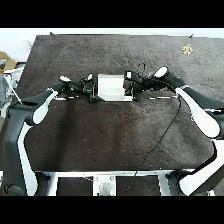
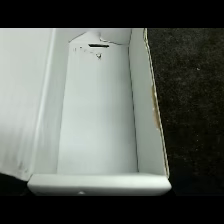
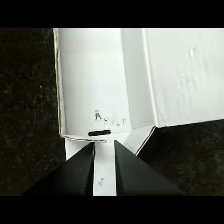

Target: Fold the box and place the chain.

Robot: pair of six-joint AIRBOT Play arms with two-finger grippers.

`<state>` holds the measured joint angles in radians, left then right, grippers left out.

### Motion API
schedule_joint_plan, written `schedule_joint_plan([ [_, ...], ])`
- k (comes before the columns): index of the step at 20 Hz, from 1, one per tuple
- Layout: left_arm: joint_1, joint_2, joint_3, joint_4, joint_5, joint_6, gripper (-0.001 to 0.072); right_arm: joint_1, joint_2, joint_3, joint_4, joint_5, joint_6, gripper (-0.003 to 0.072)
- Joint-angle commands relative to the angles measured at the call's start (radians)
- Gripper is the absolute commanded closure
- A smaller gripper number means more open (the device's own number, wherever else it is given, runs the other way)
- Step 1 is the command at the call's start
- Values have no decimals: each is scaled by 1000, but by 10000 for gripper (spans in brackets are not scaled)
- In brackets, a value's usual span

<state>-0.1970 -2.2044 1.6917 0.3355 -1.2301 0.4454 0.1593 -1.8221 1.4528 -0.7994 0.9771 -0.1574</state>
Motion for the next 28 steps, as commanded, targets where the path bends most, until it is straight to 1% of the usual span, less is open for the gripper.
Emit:
schedule_joint_plan([
  [1, 1, 0, 0, 0, 0, 0, 435, 13, -2, 1, 48, -39, 12, 530],
  [6, 1, 0, 0, 0, 0, 0, 435, 42, -2, 1, 38, -43, 21, 528],
  [8, 1, 0, 0, 0, 0, 0, 435, 31, 14, 2, -78, -33, 87, 526],
  [9, 1, 0, 0, 0, 0, 0, 435, 23, 27, 2, -135, -13, 120, 461],
  [10, 1, 0, 0, 0, 0, 0, 435, 13, 42, 2, -162, 11, 129, 450],
  [15, 1, 0, 0, 0, 0, 0, 435, -24, 72, 1, -154, 33, 129, 447],
  [16, 1, 0, 0, 0, 0, 0, 435, -23, 72, 1, -153, 32, 129, 359],
  [17, 1, 0, 0, 0, 0, 0, 435, -22, 71, 1, -136, 28, 126, 234],
  [21, 1, 0, 0, -2, 0, 0, 435, -21, 33, 2, -15, 7, 34, 239],
  [24, 1, 0, 0, -2, 0, 0, 435, -8, 2, 2, 0, -19, 21, 251],
  [26, 1, 0, 0, -3, 0, 0, 435, 4, -6, 2, 3, -39, 13, 353],
  [28, 1, 0, 0, -3, 0, 0, 435, 14, -11, 2, 4, -40, 0, 371],
])
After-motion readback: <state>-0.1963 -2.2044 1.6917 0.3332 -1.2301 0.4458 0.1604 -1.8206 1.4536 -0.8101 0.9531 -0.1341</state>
